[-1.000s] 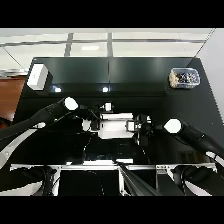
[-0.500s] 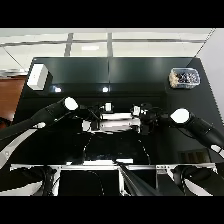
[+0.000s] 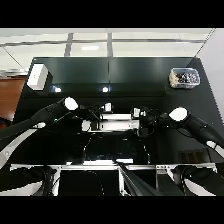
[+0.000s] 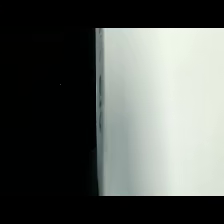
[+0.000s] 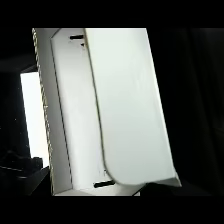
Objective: Fold the box and place the chain.
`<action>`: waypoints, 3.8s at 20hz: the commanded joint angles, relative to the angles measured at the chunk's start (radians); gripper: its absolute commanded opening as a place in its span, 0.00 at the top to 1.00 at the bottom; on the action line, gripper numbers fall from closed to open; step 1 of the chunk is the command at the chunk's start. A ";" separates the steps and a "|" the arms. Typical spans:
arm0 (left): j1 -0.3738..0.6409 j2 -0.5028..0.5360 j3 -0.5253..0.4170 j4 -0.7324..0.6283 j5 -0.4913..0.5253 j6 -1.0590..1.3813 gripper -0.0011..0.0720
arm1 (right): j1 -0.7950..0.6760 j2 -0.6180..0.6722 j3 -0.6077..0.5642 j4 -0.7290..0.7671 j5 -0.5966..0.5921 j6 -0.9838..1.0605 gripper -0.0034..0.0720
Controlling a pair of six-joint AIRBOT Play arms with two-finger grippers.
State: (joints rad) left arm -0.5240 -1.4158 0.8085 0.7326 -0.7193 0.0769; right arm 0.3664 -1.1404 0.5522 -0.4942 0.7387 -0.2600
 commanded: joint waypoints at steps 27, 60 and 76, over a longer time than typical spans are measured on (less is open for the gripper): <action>0.000 0.000 0.000 0.000 0.001 -0.001 0.95 | 0.020 -0.174 0.052 -0.040 0.019 0.037 0.01; 0.002 0.005 0.000 0.001 0.001 -0.002 0.82 | 0.025 -0.175 0.052 -0.083 0.017 0.078 0.31; 0.216 0.282 -0.001 0.235 -0.550 -0.822 0.77 | 0.029 -0.175 0.052 -0.093 0.022 0.077 0.31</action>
State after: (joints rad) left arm -0.3317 -1.1461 0.8082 1.0138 -1.0294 -0.6094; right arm 0.3950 -1.3151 0.6048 -0.5850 0.7586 -0.1829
